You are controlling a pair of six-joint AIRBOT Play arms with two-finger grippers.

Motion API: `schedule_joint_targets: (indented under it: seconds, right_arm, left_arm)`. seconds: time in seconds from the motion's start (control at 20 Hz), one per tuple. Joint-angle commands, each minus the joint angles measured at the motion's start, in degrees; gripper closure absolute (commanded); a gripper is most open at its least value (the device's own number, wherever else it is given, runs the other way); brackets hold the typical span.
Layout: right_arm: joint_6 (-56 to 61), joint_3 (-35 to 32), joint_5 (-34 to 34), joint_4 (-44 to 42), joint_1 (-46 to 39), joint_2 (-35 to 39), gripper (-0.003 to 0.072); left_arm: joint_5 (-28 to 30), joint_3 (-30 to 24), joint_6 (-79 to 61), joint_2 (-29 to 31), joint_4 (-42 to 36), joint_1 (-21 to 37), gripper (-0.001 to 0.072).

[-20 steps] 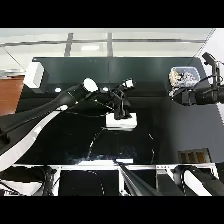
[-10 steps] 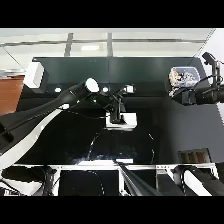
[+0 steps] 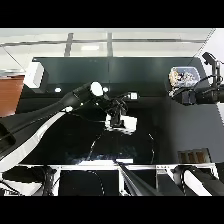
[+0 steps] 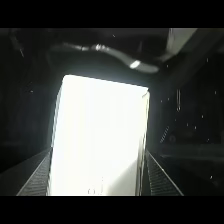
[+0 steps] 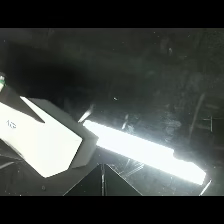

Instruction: Fold the box and place the chain.

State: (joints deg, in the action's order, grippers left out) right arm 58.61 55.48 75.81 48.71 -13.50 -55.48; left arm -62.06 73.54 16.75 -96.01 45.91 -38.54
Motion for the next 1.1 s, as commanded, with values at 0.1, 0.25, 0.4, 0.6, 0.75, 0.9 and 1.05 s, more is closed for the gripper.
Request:
schedule_joint_targets:
  seconds: [0.1, 0.25, 0.4, 0.6, 0.75, 0.9, 1.05]
  right_arm:
    - [0.02, 0.02, 0.02, 0.0, 0.0, 0.04, 0.0669]
    - [0.02, 0.02, 0.0, 0.0, 0.0, 0.04, 0.0669]
    - [0.02, 0.02, -0.22, 0.0, -0.02, 0.04, 0.0669]
    - [0.07, 0.02, -0.63, -0.04, 0.0, 0.04, 0.0669]
    - [0.09, 0.04, -0.61, -0.57, -0.02, 0.04, 0.0669]
    - [0.07, 0.04, -0.61, -0.46, -0.02, 0.04, 0.0669]
    - [0.07, 0.02, -0.57, -0.46, 0.0, 0.04, 0.0669]
  left_arm:
    - [0.09, 0.04, -0.04, -0.04, 4.83, -0.63, -0.0002]
    - [0.76, -0.02, -2.19, -0.13, 5.07, -1.05, -0.0002]
    - [1.42, -0.13, -9.29, -0.83, 7.15, -2.97, -0.0002]
    - [4.04, -0.15, -8.44, -0.79, 11.63, -5.07, 0.0004]
    - [8.5, 0.07, 12.76, 0.13, 17.66, -5.49, 0.0282]
    - [3.41, 0.04, 23.32, 3.04, 21.35, -2.23, 0.0426]
    - [-3.89, 0.04, 36.39, 6.97, 27.39, 5.01, 0.0434]
